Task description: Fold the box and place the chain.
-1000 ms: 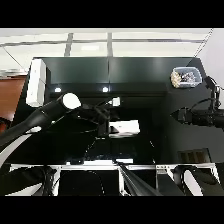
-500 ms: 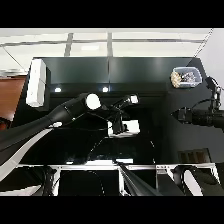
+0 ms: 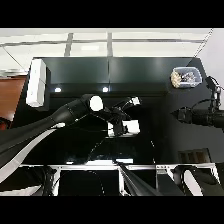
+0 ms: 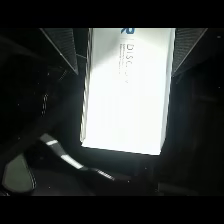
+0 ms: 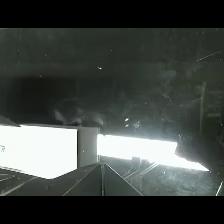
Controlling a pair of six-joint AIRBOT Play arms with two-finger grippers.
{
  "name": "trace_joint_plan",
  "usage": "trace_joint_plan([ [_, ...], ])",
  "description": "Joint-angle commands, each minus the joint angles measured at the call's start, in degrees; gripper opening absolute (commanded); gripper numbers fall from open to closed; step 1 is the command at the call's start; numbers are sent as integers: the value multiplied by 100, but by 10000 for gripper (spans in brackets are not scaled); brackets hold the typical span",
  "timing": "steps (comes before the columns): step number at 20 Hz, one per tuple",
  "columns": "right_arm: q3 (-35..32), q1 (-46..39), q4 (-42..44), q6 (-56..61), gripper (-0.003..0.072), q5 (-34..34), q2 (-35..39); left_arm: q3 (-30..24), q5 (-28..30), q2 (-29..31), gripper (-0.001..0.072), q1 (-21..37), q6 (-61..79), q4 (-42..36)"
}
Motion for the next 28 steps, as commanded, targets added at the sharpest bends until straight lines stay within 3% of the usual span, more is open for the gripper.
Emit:
trace_joint_plan([
  [1,0,-4,0,-13,14,-11,4,4,20,-11,711,-55,-33,87],
  [11,0,-4,0,-11,14,-15,4,2,468,-251,711,-549,-31,1104],
  [15,0,-4,0,-11,14,-13,4,2,654,-433,711,-632,-35,1180],
  [16,0,-4,0,-11,14,-13,4,4,649,-431,698,-636,-33,1207],
  [17,0,-4,0,-11,14,-15,4,7,623,-417,603,-636,-35,1211],
  [18,0,-4,0,-11,14,-15,4,7,533,-385,493,-638,-35,1213],
  [19,0,-4,0,-11,14,-15,7,26,354,-323,311,-632,-39,1239],
  [24,0,-4,2,-11,14,-11,4,22,-824,476,288,-195,-2000,2618],
  [28,0,-4,-9,-13,14,-15,4,-409,-2146,1233,288,1054,-4284,3960],
])
